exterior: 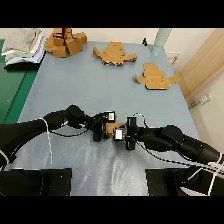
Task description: Fold the box.
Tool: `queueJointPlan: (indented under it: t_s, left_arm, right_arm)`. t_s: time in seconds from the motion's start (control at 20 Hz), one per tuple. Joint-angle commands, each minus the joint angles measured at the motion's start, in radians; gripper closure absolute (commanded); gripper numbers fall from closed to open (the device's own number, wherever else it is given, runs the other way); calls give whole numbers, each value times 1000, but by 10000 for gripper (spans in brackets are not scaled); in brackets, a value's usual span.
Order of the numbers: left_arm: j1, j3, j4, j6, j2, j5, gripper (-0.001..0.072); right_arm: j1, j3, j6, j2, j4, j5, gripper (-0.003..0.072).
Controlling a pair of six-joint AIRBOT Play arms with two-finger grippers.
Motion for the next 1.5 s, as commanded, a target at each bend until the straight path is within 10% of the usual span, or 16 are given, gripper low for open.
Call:
queueJointPlan:
  t_s: [0.0, 0.15, 0.3, 0.35, 0.5, 1.45]
  left_arm:
    - [0, 0, 0, 0, 0, 1, 183]
    - [0, 0, 0, 0, 0, 1, 183]
    - [0, 0, 0, 0, 0, 1, 183]
    - [0, 0, 0, 0, 0, 1, 183]
    - [0, 0, 0, 0, 0, 2, 183]
    - [0, 0, 0, 0, 0, 2, 183]
  right_arm:
    - [0, -1, 0, -7, 15, -13, 521]
    - [0, 3, 0, 0, 15, -9, 268]
    - [-2, 29, 0, 32, 4, -10, 249]
    - [-2, 34, 0, 47, -8, -11, 258]
    - [-3, 36, 2, 63, -35, -30, 629]
    - [-3, 39, 40, -10, -33, -79, 666]
